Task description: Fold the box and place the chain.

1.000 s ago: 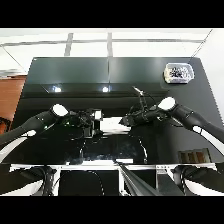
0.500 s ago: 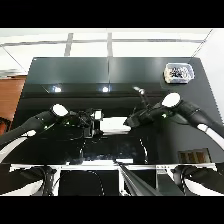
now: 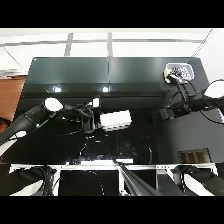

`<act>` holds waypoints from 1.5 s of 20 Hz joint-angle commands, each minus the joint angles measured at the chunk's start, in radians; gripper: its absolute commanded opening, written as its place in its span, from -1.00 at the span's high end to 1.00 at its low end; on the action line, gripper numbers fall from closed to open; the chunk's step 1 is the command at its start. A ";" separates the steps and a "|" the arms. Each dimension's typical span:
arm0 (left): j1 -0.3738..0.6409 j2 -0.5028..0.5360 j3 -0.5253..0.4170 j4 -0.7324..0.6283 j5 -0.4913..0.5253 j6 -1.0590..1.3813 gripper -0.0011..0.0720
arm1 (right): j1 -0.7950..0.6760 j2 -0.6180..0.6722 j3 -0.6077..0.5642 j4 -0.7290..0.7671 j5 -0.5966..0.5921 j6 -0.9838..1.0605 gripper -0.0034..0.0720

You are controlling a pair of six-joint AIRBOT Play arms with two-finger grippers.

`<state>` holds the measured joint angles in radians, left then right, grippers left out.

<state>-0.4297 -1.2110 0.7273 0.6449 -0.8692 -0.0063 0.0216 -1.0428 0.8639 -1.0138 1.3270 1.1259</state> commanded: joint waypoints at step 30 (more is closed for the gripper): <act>-0.242 -0.328 0.476 0.351 -0.206 -0.723 -0.98 | -0.032 0.013 -0.023 -0.031 -0.054 0.015 0.88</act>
